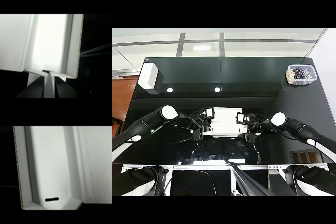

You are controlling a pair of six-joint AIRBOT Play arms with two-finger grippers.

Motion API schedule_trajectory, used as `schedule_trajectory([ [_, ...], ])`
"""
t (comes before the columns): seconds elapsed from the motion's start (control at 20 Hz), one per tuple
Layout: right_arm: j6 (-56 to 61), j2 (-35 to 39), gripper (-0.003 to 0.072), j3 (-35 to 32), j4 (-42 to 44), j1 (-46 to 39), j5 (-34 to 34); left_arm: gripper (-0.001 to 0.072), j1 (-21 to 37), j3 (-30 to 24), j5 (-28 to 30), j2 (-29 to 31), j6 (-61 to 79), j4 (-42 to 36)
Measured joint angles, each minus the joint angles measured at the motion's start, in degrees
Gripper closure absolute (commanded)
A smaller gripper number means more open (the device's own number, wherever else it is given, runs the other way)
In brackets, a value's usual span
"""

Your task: Fold the box and place the chain.

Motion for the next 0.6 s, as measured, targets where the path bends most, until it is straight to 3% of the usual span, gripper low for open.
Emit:
schedule_trajectory([
  [0.45,0.0,0.0,0.0484,0.0,0.0,0.0,0.0,0.0552,-0.3,0.0,1.0,-3.0,3.1,-10.1],
  [0.5,0.0,0.0,0.0484,0.0,0.0,0.0,0.0,0.0565,-0.3,0.0,0.9,-3.3,3.4,-10.6],
  [0.6,0.0,0.0,0.0484,0.0,0.0,0.0,0.0,0.0671,-0.3,0.0,0.9,-3.9,3.8,-11.5],
])
